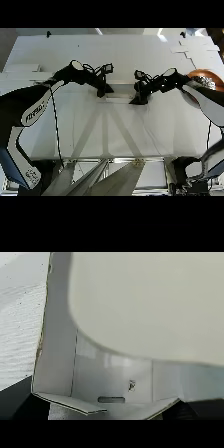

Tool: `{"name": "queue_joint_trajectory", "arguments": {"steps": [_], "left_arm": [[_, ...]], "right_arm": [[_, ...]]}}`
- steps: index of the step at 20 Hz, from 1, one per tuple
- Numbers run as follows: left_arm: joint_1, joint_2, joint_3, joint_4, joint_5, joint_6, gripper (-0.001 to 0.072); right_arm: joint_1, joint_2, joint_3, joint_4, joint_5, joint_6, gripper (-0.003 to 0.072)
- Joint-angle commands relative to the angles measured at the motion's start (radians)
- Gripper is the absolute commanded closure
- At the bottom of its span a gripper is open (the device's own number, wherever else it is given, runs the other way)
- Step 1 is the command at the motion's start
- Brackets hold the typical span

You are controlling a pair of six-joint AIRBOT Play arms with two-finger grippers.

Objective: Fold the box and place the chain.

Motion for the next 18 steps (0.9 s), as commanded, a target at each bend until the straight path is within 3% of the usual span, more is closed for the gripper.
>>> {"name": "queue_joint_trajectory", "arguments": {"steps": [1, 7, 9, 18], "left_arm": [[0.0, 0.0, 0.0, 0.0, 0.002, 0.0, 0.0693], [0.0, 0.0, 0.0, 0.0, 0.002, 0.0, 0.0693], [0.0, 0.0, 0.0, 0.0, 0.002, 0.0, 0.0693], [0.0, 0.0, 0.0, 0.0, 0.002, 0.0, 0.0693]], "right_arm": [[0.0, -0.001, 0.001, 0.008, -0.001, 0.0, 0.0115], [0.0, -0.001, 0.001, 0.008, -0.01, 0.0, 0.012], [0.0, -0.001, 0.001, 0.008, -0.01, 0.0, 0.0186], [0.0, 0.0, 0.001, 0.008, -0.008, 0.0, 0.0185]]}}
